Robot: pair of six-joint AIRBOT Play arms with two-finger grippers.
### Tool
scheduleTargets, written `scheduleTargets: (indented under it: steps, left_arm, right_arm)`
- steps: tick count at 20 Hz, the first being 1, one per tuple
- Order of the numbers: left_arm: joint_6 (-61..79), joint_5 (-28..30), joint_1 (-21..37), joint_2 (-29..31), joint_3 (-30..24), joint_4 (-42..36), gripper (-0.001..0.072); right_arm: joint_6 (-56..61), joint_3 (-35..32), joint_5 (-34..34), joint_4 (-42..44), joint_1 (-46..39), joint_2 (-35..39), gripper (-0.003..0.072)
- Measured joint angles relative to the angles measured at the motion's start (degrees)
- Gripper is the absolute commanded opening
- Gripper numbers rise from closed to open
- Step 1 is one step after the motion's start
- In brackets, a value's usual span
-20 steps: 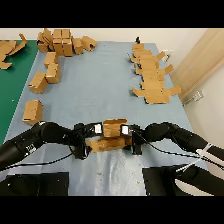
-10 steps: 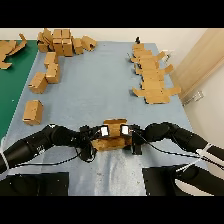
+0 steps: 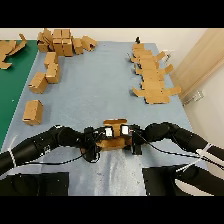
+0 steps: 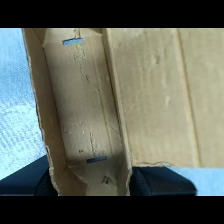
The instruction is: Fold the box.
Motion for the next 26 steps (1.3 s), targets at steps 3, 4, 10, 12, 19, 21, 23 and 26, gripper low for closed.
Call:
scheduleTargets:
  steps: [3, 4, 10, 12, 19, 21, 23, 26]
  left_arm:
    - [0.09, 1.44, -0.2, -0.17, 0.0, -0.07, 0.0289]
    - [0.11, 2.05, -0.22, -0.22, 0.0, -0.07, 0.0237]
    - [0.26, 3.48, -0.31, -0.76, 0.63, -0.74, 0.0103]
    - [0.26, 3.67, -0.31, -0.79, 0.74, -1.4, 0.0102]
    - [0.24, 4.04, -0.31, -0.83, 0.81, -3.23, 0.0101]
    - [0.24, 4.7, -0.31, -0.83, 0.81, -3.61, 0.0101]
    - [0.48, 5.57, -0.31, -0.83, 0.81, -4.39, 0.0101]
    - [1.66, 6.45, -0.98, -0.83, 0.81, -5.55, 0.01]
  right_arm:
    - [0.0, 0.0, 0.0, 0.0, 0.0, 0.0, 0.0521]
    - [0.0, 0.0, 0.0, 0.02, 0.0, 0.0, 0.0521]
    - [0.0, 0.0, 0.0, 0.0, 0.0, 0.0, 0.0521]
    - [0.0, 0.0, 0.0, 0.0, 0.0, 0.0, 0.0521]
    - [-0.02, 0.0, 0.0, 0.0, 0.0, 0.0, 0.0521]
    - [-0.02, 0.0, 0.0, 0.02, 0.0, 0.0, 0.0521]
    - [-0.02, 0.0, 0.02, 0.0, 0.0, 0.0, 0.0521]
    - [-0.02, 0.0, 0.02, 0.0, 0.0, 0.0, 0.0521]
